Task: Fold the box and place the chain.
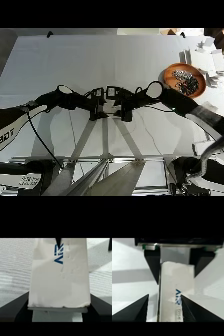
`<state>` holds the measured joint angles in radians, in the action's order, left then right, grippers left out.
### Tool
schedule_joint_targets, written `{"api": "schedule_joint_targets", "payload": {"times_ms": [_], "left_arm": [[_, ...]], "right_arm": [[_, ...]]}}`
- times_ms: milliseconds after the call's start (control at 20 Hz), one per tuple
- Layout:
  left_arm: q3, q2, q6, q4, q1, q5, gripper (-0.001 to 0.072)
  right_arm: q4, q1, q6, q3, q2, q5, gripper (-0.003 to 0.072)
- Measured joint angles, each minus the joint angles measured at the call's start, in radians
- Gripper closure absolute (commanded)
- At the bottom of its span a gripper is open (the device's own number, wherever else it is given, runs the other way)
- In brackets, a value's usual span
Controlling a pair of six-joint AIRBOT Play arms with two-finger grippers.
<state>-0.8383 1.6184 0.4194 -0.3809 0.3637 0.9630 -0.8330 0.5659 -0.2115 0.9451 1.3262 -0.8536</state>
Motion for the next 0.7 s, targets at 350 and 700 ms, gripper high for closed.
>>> {"api": "schedule_joint_targets", "payload": {"times_ms": [350, 700], "left_arm": [[0.0, 0.0, 0.002, 0.0, 0.0, -0.001, 0.0432], [0.0, 0.0, 0.008, -0.002, 0.0, -0.002, 0.0432]], "right_arm": [[0.238, -0.091, -0.246, -0.016, -0.007, 0.003, 0.0675], [0.393, -0.109, -0.378, -0.088, 0.149, -0.052, 0.0677]]}}
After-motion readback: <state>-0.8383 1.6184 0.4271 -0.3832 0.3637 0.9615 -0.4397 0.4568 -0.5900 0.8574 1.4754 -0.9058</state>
